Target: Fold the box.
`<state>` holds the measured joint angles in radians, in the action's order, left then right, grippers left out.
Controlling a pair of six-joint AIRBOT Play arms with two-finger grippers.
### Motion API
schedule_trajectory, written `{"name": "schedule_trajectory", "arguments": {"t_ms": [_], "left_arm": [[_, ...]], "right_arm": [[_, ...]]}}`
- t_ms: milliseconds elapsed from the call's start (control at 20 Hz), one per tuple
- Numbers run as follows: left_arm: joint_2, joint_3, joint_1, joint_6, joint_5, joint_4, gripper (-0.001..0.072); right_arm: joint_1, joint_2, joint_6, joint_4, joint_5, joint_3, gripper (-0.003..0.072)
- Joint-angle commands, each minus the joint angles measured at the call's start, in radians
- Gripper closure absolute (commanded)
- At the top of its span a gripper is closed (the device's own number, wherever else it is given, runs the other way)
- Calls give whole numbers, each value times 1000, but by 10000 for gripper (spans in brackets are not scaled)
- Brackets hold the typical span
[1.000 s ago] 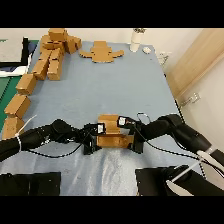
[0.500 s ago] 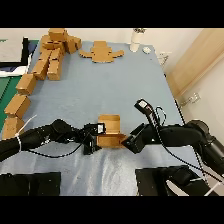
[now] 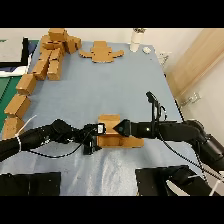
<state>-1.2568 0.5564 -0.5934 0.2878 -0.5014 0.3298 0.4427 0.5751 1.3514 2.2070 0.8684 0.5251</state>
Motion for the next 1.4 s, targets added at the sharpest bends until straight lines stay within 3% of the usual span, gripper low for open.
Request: {"name": "schedule_trajectory", "arguments": {"t_ms": [0, 100, 150, 200, 250, 400, 500, 750, 1350], "left_arm": [[0, 0, 1, 0, 2, 0, 95], [0, 0, 1, 0, 2, 0, 95], [0, 0, 1, 0, 2, 0, 95], [0, 0, 1, 0, 2, 0, 95], [0, 0, 1, 0, 2, 0, 95], [0, 0, 1, 0, 2, 0, 95], [0, 0, 1, 0, 2, 0, 95], [0, 0, 1, 0, 2, 0, 95], [0, 0, 1, 0, 2, 0, 95]], "right_arm": [[1, 59, -130, 8, -132, 1, 34], [2, 126, -208, 22, -150, 1, 195], [2, 161, -205, 36, -149, 2, 312], [2, 198, -169, 49, -148, 2, 517], [2, 233, -127, 69, -148, 3, 543], [-2, 346, -23, 71, -113, 62, 544], [-2, 434, 49, 71, -93, 114, 651], [0, 612, 148, 57, -72, 200, 665], [0, 664, 207, 51, -11, 206, 679]]}}
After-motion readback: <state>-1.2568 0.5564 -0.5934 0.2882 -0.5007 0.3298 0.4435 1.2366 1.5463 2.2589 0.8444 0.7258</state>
